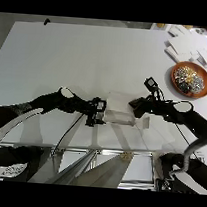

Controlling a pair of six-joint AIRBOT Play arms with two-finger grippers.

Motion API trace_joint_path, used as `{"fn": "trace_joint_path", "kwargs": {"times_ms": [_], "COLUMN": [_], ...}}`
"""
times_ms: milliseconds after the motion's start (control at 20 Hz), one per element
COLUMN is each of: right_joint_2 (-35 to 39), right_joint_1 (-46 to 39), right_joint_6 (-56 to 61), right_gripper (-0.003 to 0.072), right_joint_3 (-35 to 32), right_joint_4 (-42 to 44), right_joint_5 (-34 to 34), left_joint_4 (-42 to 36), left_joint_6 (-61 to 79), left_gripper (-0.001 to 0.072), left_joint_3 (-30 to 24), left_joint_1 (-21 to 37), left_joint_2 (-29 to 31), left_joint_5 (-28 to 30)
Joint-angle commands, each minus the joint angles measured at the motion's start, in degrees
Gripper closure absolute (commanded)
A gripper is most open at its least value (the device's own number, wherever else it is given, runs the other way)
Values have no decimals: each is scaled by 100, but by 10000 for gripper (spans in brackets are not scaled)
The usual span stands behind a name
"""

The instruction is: Fold the box and place the chain.

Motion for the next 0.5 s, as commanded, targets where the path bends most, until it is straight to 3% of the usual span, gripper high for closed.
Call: {"fn": "trace_joint_path", "kwargs": {"times_ms": [0,100,250,450], "right_joint_2": [483,1038,1735,1895], "right_joint_1": [0,0,0,0], "right_joint_6": [238,450,448,479], "right_gripper": [669,670,669,670], "right_joint_3": [138,181,179,179], "right_joint_4": [-223,-638,-1934,-3613], "right_joint_5": [315,551,1342,3150], "left_joint_4": [2,2,2,2], "left_joint_6": [4,4,4,4], "left_gripper": [627,627,627,627], "left_joint_3": [-2,-2,-2,-2], "left_joint_1": [2,2,2,2], "left_joint_2": [4,4,4,4], "left_joint_5": [-2,-2,-2,-2]}}
